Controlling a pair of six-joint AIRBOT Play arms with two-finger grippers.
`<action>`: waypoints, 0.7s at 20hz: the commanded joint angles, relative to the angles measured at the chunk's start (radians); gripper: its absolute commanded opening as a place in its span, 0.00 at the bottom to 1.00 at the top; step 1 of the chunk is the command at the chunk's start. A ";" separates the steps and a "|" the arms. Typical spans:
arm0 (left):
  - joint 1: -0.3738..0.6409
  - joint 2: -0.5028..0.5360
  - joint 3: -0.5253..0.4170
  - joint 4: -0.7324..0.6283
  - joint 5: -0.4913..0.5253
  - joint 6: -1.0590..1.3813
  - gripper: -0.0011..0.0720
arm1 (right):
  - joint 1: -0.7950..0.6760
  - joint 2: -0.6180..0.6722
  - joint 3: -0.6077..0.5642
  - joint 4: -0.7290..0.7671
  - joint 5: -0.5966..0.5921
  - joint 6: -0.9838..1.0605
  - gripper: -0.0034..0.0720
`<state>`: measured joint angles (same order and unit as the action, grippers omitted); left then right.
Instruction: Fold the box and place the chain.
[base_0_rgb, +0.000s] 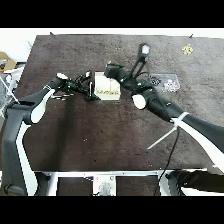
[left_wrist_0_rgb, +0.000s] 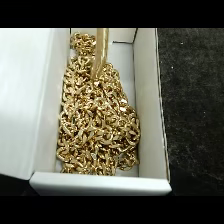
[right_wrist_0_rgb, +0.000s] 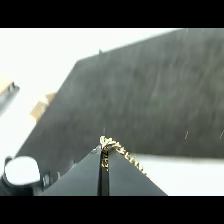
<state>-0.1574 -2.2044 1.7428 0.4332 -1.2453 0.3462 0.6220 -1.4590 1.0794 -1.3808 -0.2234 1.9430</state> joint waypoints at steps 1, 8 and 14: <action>0.000 0.001 0.000 0.000 0.000 0.000 0.39 | 0.024 -0.088 0.002 -0.015 0.070 0.013 0.09; 0.000 0.001 0.000 0.000 0.000 0.000 0.39 | -0.119 0.018 0.003 -0.089 0.232 -0.109 0.38; 0.000 0.001 0.000 0.000 0.000 0.000 0.39 | -0.292 0.045 0.188 -0.047 0.577 -0.497 0.24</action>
